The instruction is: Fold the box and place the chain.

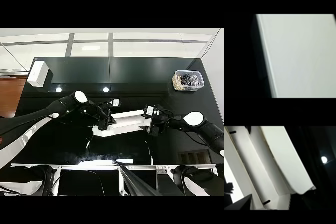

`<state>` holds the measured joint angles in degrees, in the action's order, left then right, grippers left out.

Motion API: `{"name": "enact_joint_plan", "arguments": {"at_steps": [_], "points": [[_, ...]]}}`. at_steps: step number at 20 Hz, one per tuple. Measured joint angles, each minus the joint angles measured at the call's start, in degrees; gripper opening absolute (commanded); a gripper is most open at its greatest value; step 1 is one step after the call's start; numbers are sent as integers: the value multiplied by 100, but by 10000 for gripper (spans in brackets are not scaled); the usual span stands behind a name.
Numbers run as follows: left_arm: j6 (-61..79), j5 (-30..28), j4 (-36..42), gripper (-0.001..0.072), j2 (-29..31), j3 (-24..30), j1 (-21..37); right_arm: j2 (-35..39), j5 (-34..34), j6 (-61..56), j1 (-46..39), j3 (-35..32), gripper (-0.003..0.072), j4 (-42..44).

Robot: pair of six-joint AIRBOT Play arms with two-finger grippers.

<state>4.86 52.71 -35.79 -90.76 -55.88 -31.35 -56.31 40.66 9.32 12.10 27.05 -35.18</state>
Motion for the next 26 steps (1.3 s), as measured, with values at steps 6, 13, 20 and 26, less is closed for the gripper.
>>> {"name": "enact_joint_plan", "arguments": {"at_steps": [6,13,20,26], "points": [[15,-26,-7,28,7,0,0,-380,378,269,219,-74,703,334],[13,-203,9,28,7,0,-7,-564,304,439,365,-319,703,334],[-13,-258,15,28,7,0,-7,-627,26,577,380,-354,703,120],[-17,-256,11,28,7,0,-2,-793,-7,592,380,-354,701,59]]}}
